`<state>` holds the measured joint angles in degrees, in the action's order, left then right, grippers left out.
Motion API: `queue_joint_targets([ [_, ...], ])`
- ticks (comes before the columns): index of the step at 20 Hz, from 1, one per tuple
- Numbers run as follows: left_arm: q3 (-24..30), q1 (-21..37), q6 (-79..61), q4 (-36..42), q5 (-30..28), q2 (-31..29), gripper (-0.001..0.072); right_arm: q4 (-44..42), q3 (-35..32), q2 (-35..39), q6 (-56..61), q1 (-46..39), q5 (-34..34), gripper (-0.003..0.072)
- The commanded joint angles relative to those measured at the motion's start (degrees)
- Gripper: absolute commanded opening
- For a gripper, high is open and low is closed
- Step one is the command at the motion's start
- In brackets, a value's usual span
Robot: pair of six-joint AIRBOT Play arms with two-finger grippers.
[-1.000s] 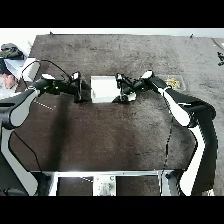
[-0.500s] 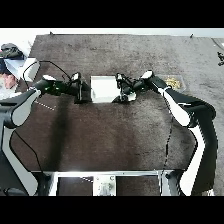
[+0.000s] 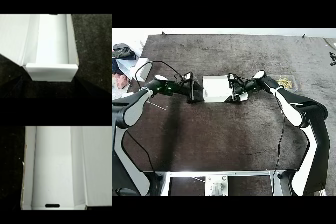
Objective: Fold the box and place the chain.
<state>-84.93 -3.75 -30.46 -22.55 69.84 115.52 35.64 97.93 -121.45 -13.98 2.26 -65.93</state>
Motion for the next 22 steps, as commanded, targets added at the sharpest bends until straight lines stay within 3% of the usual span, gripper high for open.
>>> queue_joint_targets([
  [1,-0.1,0.0,0.0,0.7,-0.7,0.0,0.0720,0.1,0.0,0.0,-0.1,0.0,-0.3,0.0433],
  [7,-0.1,-0.5,0.0,0.3,1.4,0.0,0.0720,0.1,0.0,0.0,-0.1,0.0,-0.3,0.0432],
  [22,-0.1,-3.8,-1.6,0.7,-2.9,1.9,0.0718,0.1,0.0,0.0,-0.1,0.0,-0.3,0.0432],
])
